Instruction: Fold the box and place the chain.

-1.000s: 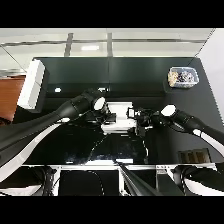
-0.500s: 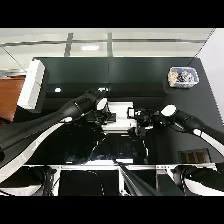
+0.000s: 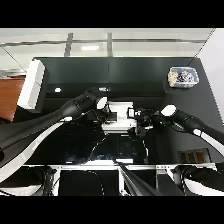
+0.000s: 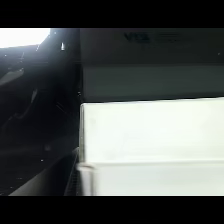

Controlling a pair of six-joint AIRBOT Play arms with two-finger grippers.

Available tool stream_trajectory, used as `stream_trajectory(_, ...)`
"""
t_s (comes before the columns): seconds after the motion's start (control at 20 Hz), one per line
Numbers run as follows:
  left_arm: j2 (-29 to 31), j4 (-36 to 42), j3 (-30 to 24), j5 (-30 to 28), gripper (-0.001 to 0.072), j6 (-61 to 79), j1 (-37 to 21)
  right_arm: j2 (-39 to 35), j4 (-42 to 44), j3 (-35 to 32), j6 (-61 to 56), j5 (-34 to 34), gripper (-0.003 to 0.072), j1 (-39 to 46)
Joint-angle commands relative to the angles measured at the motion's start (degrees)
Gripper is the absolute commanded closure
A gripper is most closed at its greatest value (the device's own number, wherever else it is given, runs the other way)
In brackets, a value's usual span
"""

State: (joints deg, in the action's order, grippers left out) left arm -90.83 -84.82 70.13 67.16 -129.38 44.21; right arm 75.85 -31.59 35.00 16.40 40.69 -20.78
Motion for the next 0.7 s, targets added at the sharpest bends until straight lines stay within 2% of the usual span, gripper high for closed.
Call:
stream_trajectory(0.0, -0.04, -0.35, -0.13, 1.05, 0.0398, -0.07, -0.57, -0.07, 0.02, 0.02, -0.04, 0.0, 0.056, -0.04)
stream_trajectory(0.65, -1.62, 1.73, -0.24, -0.09, 0.0426, -0.11, -0.63, -0.04, 0.02, 0.04, -0.04, 0.0, 0.056, -0.04)
